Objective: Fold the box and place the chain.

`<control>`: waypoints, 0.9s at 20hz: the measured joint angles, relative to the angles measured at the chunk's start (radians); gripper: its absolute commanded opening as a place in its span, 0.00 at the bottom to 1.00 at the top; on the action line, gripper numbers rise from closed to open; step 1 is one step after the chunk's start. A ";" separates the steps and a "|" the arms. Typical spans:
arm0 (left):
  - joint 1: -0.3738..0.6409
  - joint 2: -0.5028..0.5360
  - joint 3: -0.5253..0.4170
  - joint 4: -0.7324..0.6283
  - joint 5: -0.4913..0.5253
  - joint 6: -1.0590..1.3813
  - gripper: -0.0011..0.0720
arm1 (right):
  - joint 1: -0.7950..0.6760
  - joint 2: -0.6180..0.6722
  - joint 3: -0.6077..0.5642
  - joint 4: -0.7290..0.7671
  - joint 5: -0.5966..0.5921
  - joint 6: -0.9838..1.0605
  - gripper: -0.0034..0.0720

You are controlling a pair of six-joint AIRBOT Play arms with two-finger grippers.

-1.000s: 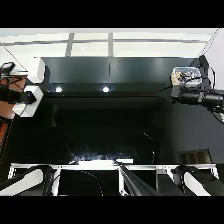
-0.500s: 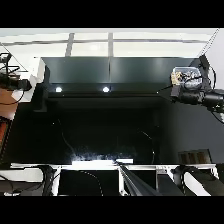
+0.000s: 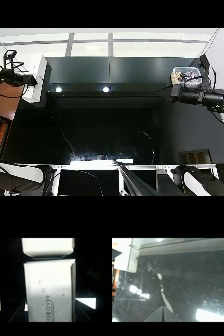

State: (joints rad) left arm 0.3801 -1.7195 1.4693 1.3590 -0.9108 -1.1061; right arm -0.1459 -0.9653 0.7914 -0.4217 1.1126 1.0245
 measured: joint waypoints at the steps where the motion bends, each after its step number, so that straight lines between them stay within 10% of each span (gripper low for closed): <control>1: 0.000 0.005 0.021 0.015 -0.031 -0.011 0.99 | 0.000 0.000 0.005 0.000 0.001 0.000 0.06; 5: 0.000 0.066 0.118 0.100 -0.224 -0.058 0.96 | 0.000 0.000 0.101 -0.045 0.016 0.021 0.06; 6: 0.000 0.092 0.136 0.116 -0.275 -0.075 0.78 | 0.000 0.001 0.150 -0.089 0.039 0.039 0.06; 7: 0.000 0.117 0.146 0.129 -0.323 -0.103 0.24 | 0.000 0.004 0.198 -0.146 0.067 0.064 0.06; 8: -0.001 0.150 0.156 0.133 -0.364 -0.137 0.05 | 0.000 0.014 0.249 -0.216 0.093 0.095 0.06; 13: -0.048 0.364 0.071 -0.011 -0.469 -0.203 0.05 | 0.000 0.147 0.320 -0.521 0.163 0.203 0.06; 18: -0.235 0.734 -0.359 -0.119 -0.210 -0.151 0.05 | 0.000 0.314 0.068 -0.663 -0.019 0.219 0.06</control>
State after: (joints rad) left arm 0.1448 -0.9859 1.1103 1.2396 -1.1206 -1.2568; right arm -0.1459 -0.6514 0.8597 -1.0851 1.0939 1.2430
